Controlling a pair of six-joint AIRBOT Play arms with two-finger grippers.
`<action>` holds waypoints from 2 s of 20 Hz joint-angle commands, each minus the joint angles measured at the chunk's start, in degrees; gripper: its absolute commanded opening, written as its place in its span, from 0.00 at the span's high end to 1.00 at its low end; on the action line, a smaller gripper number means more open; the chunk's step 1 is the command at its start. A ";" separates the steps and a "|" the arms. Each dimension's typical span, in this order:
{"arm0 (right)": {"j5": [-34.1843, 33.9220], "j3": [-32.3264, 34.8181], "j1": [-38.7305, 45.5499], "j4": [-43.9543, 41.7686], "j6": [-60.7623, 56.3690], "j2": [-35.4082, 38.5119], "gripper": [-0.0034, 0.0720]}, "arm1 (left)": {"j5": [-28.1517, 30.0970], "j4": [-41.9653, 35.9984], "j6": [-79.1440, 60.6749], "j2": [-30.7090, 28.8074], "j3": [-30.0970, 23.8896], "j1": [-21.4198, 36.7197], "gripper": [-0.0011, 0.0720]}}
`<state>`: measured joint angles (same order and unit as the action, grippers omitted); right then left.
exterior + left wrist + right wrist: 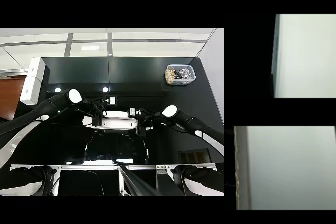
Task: Fold the box and place the chain.
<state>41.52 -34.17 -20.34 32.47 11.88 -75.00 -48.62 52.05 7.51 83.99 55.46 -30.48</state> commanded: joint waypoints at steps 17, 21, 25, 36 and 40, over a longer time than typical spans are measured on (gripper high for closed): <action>0.37 -0.04 -0.13 0.83 -0.22 -0.04 0.33 | -6.36 8.52 10.43 -3.52 4.55 0.24 0.00; 0.81 -0.04 -0.20 1.22 0.09 -0.04 0.33 | -11.78 25.86 24.46 -9.90 5.18 0.28 0.00; 0.90 -0.04 -0.20 1.22 0.11 -0.04 0.65 | -25.81 23.08 33.77 -12.68 5.16 3.08 0.28; 0.70 -0.04 -0.20 1.14 0.09 -0.04 0.65 | -7.63 -34.93 13.35 -12.61 -14.91 6.21 0.95; 0.68 -0.04 -0.20 1.09 0.11 -0.04 0.65 | 14.32 -38.86 11.17 -12.22 -14.56 7.04 0.95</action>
<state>42.33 -34.17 -20.47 33.65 11.97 -75.00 -50.46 20.25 23.00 71.48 41.82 -23.81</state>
